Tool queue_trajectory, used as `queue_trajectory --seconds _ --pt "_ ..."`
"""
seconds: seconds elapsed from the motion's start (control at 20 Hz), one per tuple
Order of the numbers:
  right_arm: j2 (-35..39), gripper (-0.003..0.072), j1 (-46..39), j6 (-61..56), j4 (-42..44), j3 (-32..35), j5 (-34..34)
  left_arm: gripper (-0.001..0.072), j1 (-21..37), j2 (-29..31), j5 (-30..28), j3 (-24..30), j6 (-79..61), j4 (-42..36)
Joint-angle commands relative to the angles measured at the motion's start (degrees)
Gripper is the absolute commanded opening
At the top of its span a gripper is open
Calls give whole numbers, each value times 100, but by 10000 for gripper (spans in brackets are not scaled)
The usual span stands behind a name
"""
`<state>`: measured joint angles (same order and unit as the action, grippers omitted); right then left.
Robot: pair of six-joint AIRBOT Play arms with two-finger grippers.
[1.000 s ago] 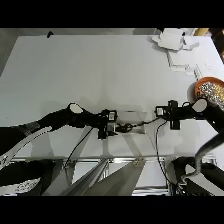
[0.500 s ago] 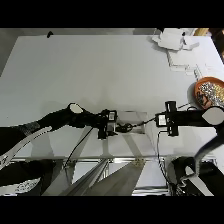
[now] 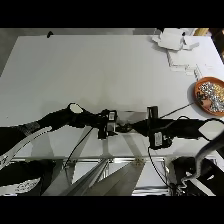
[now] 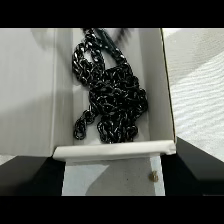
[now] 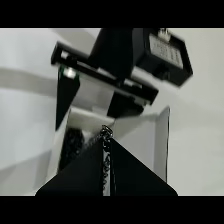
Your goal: Fold the box and place the chain.
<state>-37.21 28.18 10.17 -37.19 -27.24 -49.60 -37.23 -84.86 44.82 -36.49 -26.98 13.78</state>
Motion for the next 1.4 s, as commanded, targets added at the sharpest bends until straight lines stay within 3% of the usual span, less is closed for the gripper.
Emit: queue_trajectory --seconds 0.0,0.1,0.2,0.3,0.4,0.55,0.75,1.05,1.35 --pt "-466 22 483 -286 140 0 636 271 0 4 0 -4 -2 2" --pt "-1025 33 485 -435 101 0 636 271 0 4 0 -4 -2 2" --pt "-1460 146 483 -439 94 0 638 271 0 4 0 -4 -2 2" --pt "-1528 167 407 -442 83 -74 470 271 0 4 -2 -4 -2 2" --pt "-1528 161 55 -439 -201 -479 -400 271 0 4 0 -4 -2 2" --pt "-1526 160 -662 -442 -1473 -1322 -1655 271 0 4 0 -4 -2 2" --pt "-1537 160 -1740 -444 -2398 -1668 -2247 271 0 4 0 -4 -2 2" --pt "-1980 160 -3193 -433 -3058 -1665 -2168 271 0 4 0 -4 -2 2" --pt "-3067 160 -2881 -210 -3860 -1497 -1478 271 0 4 0 -4 -2 0"
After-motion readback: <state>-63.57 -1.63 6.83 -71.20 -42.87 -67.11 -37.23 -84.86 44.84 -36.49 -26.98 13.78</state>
